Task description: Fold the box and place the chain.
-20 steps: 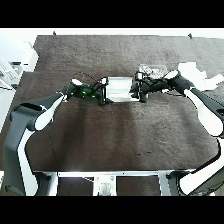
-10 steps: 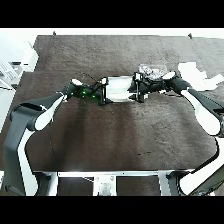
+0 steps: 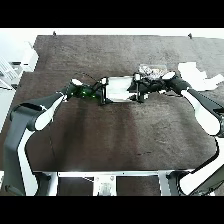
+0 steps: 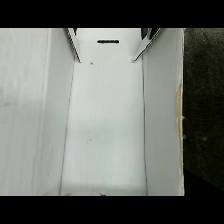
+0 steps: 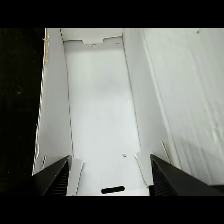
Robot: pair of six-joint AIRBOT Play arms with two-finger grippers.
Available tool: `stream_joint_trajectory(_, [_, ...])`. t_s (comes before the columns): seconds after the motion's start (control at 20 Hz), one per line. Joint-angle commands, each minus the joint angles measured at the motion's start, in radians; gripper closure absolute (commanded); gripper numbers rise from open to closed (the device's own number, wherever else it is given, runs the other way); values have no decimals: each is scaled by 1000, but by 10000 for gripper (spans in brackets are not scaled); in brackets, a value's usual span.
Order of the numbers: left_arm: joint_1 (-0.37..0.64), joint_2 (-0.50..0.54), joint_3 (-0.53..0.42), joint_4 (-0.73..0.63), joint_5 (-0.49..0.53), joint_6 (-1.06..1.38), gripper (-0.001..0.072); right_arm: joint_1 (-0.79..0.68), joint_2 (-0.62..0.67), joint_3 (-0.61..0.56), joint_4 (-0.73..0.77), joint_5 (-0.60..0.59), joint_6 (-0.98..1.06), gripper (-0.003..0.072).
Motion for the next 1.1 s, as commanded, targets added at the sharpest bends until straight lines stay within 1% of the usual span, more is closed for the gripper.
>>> stream_joint_trajectory(0.0, [0, -1, 0, 0, 2, 0, 382, 5, 0, 1, 1, 2, -7, 63])
stream_joint_trajectory(0.05, [0, -1, 0, 0, 2, 0, 382, 5, 0, 1, 0, 2, -6, 73])
stream_joint_trajectory(0.1, [0, -1, 0, 0, 2, 0, 382, 0, 0, 1, -2, 2, -6, 191])
stream_joint_trajectory(0.15, [0, -1, 0, 0, 2, 0, 382, -7, 1, 1, -3, 2, 3, 348])
stream_joint_trajectory(0.2, [0, -1, 0, 0, 2, 0, 382, -19, 4, 2, -5, 2, 34, 481])
stream_joint_trajectory(0.25, [0, 0, 0, 0, 2, 0, 382, -35, 11, 2, -13, 2, 67, 568])
stream_joint_trajectory(0.3, [0, 0, 0, 0, 2, 0, 382, -51, 18, 2, -34, 2, 88, 607])
stream_joint_trajectory(0.4, [0, 0, 0, 0, 2, 0, 382, -80, 40, 2, -100, 2, 130, 619])
stream_joint_trajectory(0.55, [0, 0, 0, 0, 2, 0, 382, -121, 102, 2, -112, 37, 180, 620])
stream_joint_trajectory(0.6, [0, 0, 0, 0, 2, 0, 382, -131, 129, 2, -112, 47, 203, 658])
stream_joint_trajectory(0.7, [0, 0, 0, 0, 2, 0, 382, -155, 186, 2, -103, 47, 274, 673])
stream_joint_trajectory(0.85, [0, 0, 0, 0, 3, 0, 382, -211, 222, 2, -95, 18, 467, 673])
stream_joint_trajectory(1.05, [0, 0, 0, 0, 3, 0, 382, -307, 193, 0, -98, -30, 835, 674])
